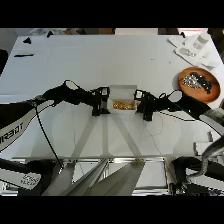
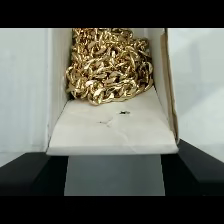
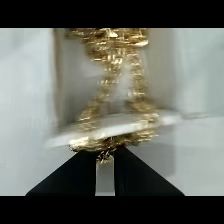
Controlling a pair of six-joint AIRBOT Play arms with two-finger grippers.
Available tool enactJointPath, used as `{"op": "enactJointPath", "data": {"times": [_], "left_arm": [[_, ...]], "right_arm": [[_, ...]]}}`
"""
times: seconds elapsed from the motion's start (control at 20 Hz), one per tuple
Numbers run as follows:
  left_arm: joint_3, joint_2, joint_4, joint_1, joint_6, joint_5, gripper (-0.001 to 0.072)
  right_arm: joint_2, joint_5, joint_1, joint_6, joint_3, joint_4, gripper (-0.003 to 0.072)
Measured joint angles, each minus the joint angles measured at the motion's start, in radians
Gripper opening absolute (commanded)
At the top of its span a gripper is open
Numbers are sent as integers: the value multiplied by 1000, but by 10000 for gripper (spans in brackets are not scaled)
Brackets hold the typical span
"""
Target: Fold the box and place the chain.
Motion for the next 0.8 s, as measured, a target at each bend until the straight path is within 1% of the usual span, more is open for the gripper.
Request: {"op": "enactJointPath", "data": {"times": [0.05,0.1,0.35,0.5,0.8], "left_arm": [[0,0,3,-1,1,-6,206],[0,0,4,0,3,-5,206],[0,0,5,1,3,-2,206],[0,0,6,1,3,-2,206],[0,0,6,1,4,-1,206]], "right_arm": [[14,-60,-2,19,0,-28,10],[31,-82,-3,43,0,-53,10],[124,-116,-3,138,1,-93,10],[182,-95,-2,162,2,-76,11],[266,-13,41,178,2,33,10]]}}
